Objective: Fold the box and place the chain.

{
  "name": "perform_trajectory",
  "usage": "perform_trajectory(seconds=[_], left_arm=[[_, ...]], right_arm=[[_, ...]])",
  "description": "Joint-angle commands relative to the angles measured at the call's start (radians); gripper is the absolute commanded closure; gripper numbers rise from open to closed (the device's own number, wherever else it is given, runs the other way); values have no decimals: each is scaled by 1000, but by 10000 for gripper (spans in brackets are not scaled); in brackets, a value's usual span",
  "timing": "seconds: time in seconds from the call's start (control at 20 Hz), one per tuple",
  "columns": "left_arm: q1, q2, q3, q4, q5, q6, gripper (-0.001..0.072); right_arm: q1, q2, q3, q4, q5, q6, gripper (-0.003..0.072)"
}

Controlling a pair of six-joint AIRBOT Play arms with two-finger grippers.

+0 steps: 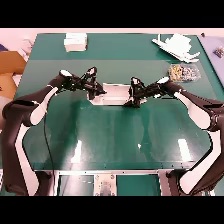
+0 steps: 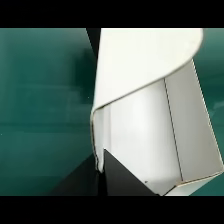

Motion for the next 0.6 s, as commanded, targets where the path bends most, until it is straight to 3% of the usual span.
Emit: perform_trajectory(seconds=[0.0, 0.55], left_arm=[[1, 0, 0, -10, 3, 0, 685], [1, 0, 0, -23, -1, -1, 684]], right_arm=[[0, 0, 0, 0, 1, 0, 64], [0, 0, 0, 0, 1, 0, 64]])
